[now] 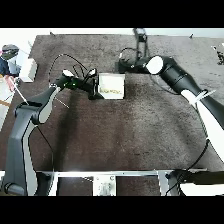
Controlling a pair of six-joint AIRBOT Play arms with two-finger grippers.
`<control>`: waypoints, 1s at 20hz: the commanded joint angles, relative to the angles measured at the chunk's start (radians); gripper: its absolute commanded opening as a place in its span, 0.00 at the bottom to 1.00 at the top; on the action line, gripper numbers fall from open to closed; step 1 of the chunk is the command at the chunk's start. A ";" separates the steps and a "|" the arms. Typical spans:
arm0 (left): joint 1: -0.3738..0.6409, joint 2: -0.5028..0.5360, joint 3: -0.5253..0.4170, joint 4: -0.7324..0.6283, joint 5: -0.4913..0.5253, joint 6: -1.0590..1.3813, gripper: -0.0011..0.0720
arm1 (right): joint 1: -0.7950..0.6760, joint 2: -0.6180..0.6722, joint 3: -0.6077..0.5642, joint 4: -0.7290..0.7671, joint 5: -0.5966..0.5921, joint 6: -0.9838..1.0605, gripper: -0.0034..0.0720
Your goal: Fold the box and place the chain.
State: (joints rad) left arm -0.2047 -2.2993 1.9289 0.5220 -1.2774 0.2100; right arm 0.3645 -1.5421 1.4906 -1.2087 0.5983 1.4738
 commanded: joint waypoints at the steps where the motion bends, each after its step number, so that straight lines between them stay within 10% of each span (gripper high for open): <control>1: 0.001 -0.001 0.000 0.000 0.001 0.000 0.62 | -0.147 -0.050 0.053 0.316 0.050 -0.410 0.41; 6: 0.001 -0.001 0.000 0.000 0.000 0.000 0.62 | -0.309 -0.271 0.214 0.737 0.367 -0.890 0.17; 20: 0.001 -0.001 0.000 0.000 0.001 0.000 0.62 | -0.262 -0.401 0.263 0.731 0.689 -1.194 0.18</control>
